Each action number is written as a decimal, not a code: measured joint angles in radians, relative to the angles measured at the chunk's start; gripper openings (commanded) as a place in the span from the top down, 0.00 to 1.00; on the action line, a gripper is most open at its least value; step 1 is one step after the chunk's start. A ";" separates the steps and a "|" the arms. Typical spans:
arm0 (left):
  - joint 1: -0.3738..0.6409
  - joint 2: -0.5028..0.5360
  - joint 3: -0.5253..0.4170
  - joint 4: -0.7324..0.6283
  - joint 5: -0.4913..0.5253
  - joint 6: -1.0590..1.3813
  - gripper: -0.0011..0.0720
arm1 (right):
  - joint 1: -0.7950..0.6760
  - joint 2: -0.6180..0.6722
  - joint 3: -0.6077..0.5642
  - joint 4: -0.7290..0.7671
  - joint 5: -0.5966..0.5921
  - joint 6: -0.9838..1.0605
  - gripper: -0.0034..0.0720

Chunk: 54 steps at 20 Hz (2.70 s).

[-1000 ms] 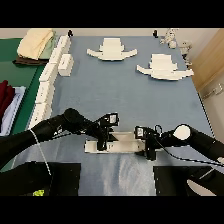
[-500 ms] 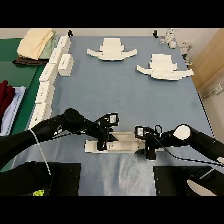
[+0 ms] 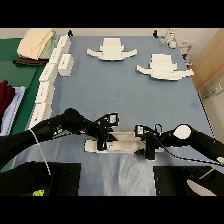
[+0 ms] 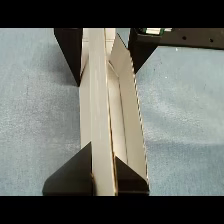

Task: Fold the box.

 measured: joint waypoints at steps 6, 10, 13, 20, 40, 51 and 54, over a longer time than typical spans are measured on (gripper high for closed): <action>0.000 0.000 0.000 0.000 0.000 0.000 0.96 | 0.000 0.000 0.000 0.003 -0.001 0.001 0.26; 0.000 0.000 0.000 0.000 0.000 0.000 0.96 | 0.000 0.000 0.000 0.003 -0.001 0.001 0.26; 0.000 0.000 0.000 0.000 0.000 0.000 0.96 | 0.000 0.000 0.000 0.004 -0.001 0.001 0.26; 0.000 0.000 0.000 -0.001 0.000 0.000 0.96 | 0.000 -0.005 0.000 0.014 -0.003 0.000 0.26; 0.000 0.000 0.000 -0.001 0.000 0.000 0.96 | 0.007 0.023 -0.001 -0.046 0.011 -0.091 0.17; 0.000 0.000 0.000 -0.001 0.000 0.000 0.96 | 0.007 0.036 -0.024 -0.045 -0.003 -0.053 0.18; 0.000 0.000 0.000 -0.001 0.000 0.000 0.96 | 0.007 0.040 -0.027 -0.038 -0.006 -0.051 0.19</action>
